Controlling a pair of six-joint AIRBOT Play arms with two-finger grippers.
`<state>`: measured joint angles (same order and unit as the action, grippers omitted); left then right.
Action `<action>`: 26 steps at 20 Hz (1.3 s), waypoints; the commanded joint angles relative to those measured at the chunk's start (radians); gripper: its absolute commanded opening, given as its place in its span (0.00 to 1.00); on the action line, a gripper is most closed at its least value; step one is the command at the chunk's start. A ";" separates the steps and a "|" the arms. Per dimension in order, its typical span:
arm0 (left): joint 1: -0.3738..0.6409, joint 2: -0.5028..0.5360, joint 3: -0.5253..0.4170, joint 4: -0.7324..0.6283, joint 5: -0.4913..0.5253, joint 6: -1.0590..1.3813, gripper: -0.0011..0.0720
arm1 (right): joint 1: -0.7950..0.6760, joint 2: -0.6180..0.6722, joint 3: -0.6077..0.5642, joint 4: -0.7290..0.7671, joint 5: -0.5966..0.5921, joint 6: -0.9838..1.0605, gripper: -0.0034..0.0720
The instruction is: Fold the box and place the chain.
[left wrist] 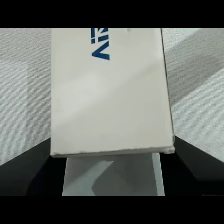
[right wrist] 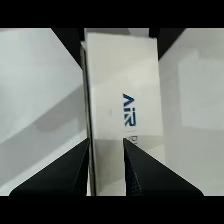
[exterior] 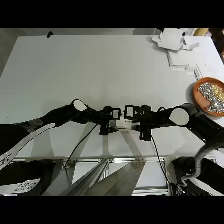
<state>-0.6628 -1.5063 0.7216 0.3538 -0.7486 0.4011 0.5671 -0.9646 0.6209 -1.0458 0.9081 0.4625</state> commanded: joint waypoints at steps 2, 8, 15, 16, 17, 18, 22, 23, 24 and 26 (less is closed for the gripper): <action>0.000 0.000 0.000 -0.002 0.004 -0.001 0.36 | 0.001 0.013 0.000 0.045 0.027 -0.001 0.36; 0.000 0.000 0.000 -0.002 0.004 -0.001 0.36 | 0.001 0.006 0.000 0.100 0.002 -0.002 0.10; 0.000 0.000 0.000 -0.002 0.004 -0.001 0.36 | 0.001 -0.056 0.000 0.100 -0.011 0.000 0.09; 0.000 0.000 0.000 -0.002 0.004 -0.001 0.36 | 0.001 -0.065 0.000 0.100 -0.010 0.000 0.09; 0.000 0.000 0.000 -0.002 0.004 -0.001 0.36 | 0.001 -0.072 0.000 0.100 -0.006 0.000 0.09; 0.000 0.000 0.000 -0.002 0.004 -0.001 0.36 | 0.001 -0.077 0.000 0.100 -0.006 0.000 0.09; 0.000 0.000 0.000 -0.002 0.004 -0.001 0.36 | 0.001 -0.082 0.000 0.101 -0.006 0.004 0.09; 0.000 0.000 0.000 -0.002 0.004 -0.001 0.36 | 0.001 -0.082 0.000 0.101 -0.007 0.004 0.09; 0.000 0.000 0.000 -0.002 0.004 -0.001 0.36 | 0.001 -0.083 0.000 0.100 -0.009 0.004 0.09; 0.000 0.000 0.000 -0.002 0.004 -0.001 0.36 | 0.001 -0.087 0.000 0.100 -0.012 0.004 0.09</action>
